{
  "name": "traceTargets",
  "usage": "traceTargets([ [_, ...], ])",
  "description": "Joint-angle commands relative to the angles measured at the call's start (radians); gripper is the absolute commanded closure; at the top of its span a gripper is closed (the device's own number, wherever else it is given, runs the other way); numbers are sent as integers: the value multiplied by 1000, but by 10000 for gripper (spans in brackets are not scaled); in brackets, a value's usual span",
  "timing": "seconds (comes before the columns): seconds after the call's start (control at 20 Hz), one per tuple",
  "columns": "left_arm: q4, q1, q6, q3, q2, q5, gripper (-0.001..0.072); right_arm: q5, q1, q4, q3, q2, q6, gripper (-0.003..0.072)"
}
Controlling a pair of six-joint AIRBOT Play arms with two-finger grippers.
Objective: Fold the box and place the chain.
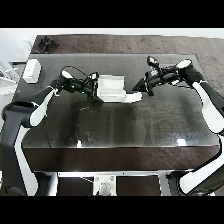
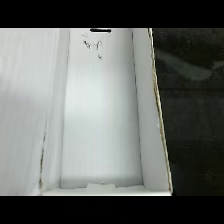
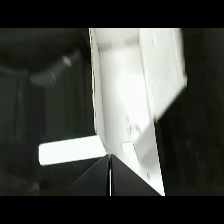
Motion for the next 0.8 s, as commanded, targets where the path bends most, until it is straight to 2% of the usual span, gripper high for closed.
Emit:
traceTargets([
  [0.0,1,1,0,0,-1,-2,283,0,38,214,0,11,23,679],
  [0.4,0,1,0,0,-1,-3,283,-385,148,75,1,-47,75,679],
  [0.75,-3,1,0,0,-1,-3,283,-577,148,48,1,-79,102,680],
])
